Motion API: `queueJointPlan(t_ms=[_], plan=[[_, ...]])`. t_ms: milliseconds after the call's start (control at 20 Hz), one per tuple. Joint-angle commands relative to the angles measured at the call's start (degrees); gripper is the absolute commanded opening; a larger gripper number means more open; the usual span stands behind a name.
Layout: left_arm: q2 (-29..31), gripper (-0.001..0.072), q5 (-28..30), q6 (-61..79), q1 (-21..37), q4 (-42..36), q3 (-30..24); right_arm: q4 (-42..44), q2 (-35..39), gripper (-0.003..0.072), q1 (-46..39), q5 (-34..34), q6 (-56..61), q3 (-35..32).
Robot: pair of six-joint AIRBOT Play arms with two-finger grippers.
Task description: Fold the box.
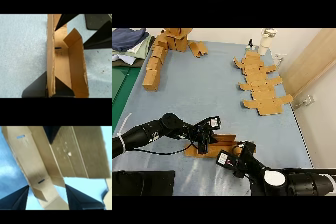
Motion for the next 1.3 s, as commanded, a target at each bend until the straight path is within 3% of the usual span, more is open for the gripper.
queueJointPlan(t_ms=[0,300,400,600,750,900,1100,1250], plan=[[0.0,0.0013,0.0,0.0,0.0,0.0,0.0,-1.1,6.0,0.0718,0.0,1.6,-0.8,-3.3],[0.0,0.0013,0.0,0.0,0.0,0.0,0.0,-2.6,20.7,0.0717,-5.0,11.8,-5.0,-11.6],[0.0,0.0013,0.0,0.0,0.0,0.0,0.0,2.3,22.9,0.0718,-10.3,14.6,-13.4,-11.7],[0.0,0.0013,0.0,0.0,0.0,0.0,0.0,22.9,22.8,0.0717,-25.2,23.6,-37.7,-11.7],[0.0,0.0013,0.0,0.0,0.0,0.0,0.0,43.0,21.0,0.0717,-36.5,26.6,-61.1,-11.1],[0.0,0.0013,0.0,0.0,0.0,0.0,0.0,60.7,15.6,0.0718,-46.7,25.4,-82.8,-8.4],[0.0,0.0013,0.0,0.0,0.0,0.0,0.0,71.8,5.0,0.0717,-54.9,17.9,-98.4,-3.1],[0.0,0.0013,0.0,0.0,0.0,0.0,0.0,74.7,-1.5,0.0717,-57.4,14.3,-102.8,-1.7]])
